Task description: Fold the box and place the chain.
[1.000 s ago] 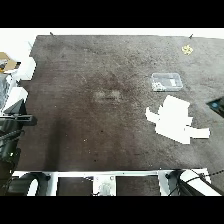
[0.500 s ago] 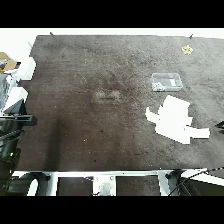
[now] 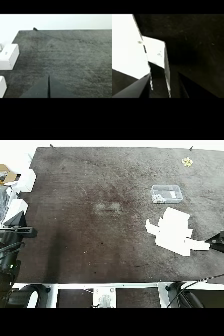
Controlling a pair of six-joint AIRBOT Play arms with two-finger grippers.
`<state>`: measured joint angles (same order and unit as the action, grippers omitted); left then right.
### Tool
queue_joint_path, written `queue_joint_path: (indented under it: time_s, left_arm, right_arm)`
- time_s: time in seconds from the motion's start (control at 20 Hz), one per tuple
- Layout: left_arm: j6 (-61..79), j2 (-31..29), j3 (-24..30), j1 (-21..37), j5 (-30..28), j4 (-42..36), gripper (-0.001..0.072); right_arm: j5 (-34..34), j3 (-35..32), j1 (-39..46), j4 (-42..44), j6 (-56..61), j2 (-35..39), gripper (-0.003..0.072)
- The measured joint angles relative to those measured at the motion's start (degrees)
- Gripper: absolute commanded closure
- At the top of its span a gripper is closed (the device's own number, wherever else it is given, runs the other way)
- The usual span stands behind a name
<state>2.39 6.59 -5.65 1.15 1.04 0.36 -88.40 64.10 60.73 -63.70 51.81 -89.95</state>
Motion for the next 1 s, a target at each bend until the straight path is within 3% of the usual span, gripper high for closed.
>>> queue_joint_path:
  time_s: [0.15, 0.2, 0.25, 0.3, 0.7, 1.0]
  left_arm:
    - [0.02, 0.00, 0.00, 0.00, 0.00, 0.00, 0.0697]
    - [0.02, 0.00, 0.00, 0.00, 0.00, 0.00, 0.0697]
    - [0.00, 0.00, 0.00, 0.00, 0.00, 0.00, 0.0697]
    - [0.00, 0.00, 0.00, 0.00, 0.00, 0.00, 0.0697]
    - [0.02, 0.00, 0.00, 0.00, 0.00, 0.00, 0.0697]
    - [0.00, 0.00, 0.00, 0.00, 0.00, 0.00, 0.0697]
  right_arm:
    - [1.68, -3.21, -2.14, 2.75, -4.66, -2.93, 0.0378]
    - [2.32, -4.15, -2.95, 3.96, -6.16, -3.80, 0.0473]
    - [2.73, -5.01, -3.82, 5.01, -7.61, -4.76, 0.0657]
    - [2.82, -5.60, -4.52, 5.97, -8.59, -5.53, 0.0683]
    - [-1.79, -9.97, -8.09, 9.73, -13.42, -2.82, 0.0686]
    - [-0.20, -17.75, -21.94, 21.73, -14.21, 3.69, 0.0686]
